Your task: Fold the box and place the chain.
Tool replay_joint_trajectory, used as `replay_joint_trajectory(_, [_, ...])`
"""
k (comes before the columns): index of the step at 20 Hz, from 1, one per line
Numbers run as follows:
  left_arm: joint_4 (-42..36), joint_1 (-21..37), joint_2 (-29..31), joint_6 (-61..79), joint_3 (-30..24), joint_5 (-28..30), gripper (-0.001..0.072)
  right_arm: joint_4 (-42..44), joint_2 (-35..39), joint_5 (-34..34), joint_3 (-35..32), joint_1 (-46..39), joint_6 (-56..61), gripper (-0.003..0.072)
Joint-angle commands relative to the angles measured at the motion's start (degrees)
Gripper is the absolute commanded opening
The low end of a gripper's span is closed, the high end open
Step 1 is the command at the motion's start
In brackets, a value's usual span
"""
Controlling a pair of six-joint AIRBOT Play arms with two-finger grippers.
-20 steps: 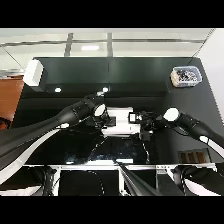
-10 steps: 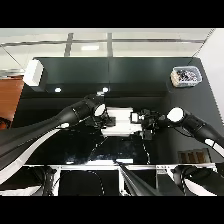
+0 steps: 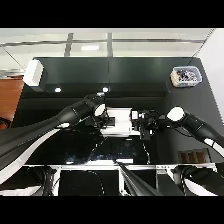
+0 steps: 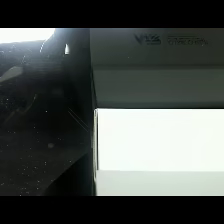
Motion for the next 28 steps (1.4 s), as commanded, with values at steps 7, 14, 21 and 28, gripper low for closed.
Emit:
replay_joint_trajectory(7, [-0.39, 0.09, -0.07, 0.11, -0.02, 0.07, 0.0026, 6.91, -4.98, -3.43, 0.00, 2.91, 1.53, 0.0116])
replay_joint_trajectory(14, [-0.37, 0.09, -0.07, 0.13, -0.02, 0.07, 0.0026, 7.30, -4.98, -4.09, 0.00, 2.91, 2.16, 0.0369])
replay_joint_trajectory(21, [-0.35, 0.09, -0.07, 0.11, -0.02, 0.15, 0.0026, 8.04, -4.31, -3.61, 0.04, 2.89, 10.62, 0.0013])
replay_joint_trajectory(28, [-0.35, 0.09, -0.07, 0.13, -0.02, 0.15, 0.0026, -13.16, 11.39, 16.15, 5.27, -14.25, 57.48, 0.0013])
